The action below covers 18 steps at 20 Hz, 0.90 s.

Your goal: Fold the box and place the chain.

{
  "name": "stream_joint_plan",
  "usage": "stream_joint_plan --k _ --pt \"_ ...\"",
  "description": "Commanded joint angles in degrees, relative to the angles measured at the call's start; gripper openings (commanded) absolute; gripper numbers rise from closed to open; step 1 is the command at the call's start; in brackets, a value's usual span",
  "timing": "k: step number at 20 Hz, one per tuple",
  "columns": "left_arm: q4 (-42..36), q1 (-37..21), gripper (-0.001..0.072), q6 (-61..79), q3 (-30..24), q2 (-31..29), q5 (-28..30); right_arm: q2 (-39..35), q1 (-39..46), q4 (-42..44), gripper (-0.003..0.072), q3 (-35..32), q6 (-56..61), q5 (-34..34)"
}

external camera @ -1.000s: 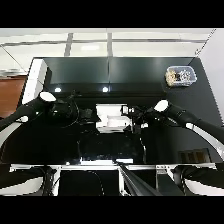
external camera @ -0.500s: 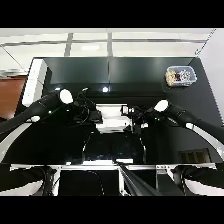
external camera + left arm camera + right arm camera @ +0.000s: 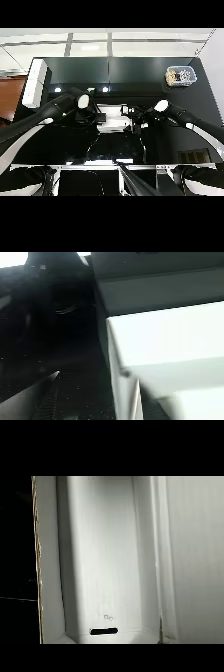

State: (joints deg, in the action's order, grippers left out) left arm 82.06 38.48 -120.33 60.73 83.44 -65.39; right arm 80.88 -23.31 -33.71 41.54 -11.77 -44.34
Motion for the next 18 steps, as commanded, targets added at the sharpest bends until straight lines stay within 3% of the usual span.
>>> stream_joint_plan --k 1,4,5,6,7,10,11,13,14,17,18 --pt "5.2 3.7 0.0549 -6.3 3.4 3.3 -1.8 0.0 0.0 0.0 0.0215 0.0 0.0 0.0" --pt "4.9 3.8 0.0549 -9.4 3.8 4.1 -1.5 0.0 0.0 0.0 0.0215 0.0 0.0 0.0" --pt "4.8 3.8 0.0525 -9.4 3.8 4.1 -1.5 0.0 0.0 0.0 0.0215 0.0 0.0 0.0" --pt "4.4 3.8 0.0406 -9.2 3.8 4.1 -1.5 0.0 0.0 0.0 0.0215 0.0 0.0 0.0" --pt "4.0 3.8 0.0363 -9.1 3.8 4.1 -1.4 0.0 0.0 0.0 0.0215 0.0 0.0 0.0" --pt "1.6 3.4 0.0362 -9.1 3.8 4.3 -0.7 0.0 0.0 0.0 0.0215 0.0 0.0 0.0" --pt "1.2 3.3 0.0326 -9.1 4.0 4.7 -0.7 0.0 0.0 0.0 0.0215 0.0 0.0 0.0" --pt "1.2 3.3 0.0078 -9.1 4.3 5.1 -0.9 0.0 0.0 0.0 0.0215 0.0 0.0 0.0" --pt "1.2 3.3 0.0021 -9.1 4.3 5.1 -0.7 0.0 0.0 0.0 0.0215 0.0 0.0 0.0" --pt "1.0 3.3 0.0028 -9.1 4.7 5.1 -1.2 0.0 0.0 0.0 0.0215 0.0 0.0 0.0" --pt "0.9 3.3 0.0145 -9.1 4.8 5.1 -1.1 0.0 0.0 0.0 0.0215 0.0 0.0 0.0"
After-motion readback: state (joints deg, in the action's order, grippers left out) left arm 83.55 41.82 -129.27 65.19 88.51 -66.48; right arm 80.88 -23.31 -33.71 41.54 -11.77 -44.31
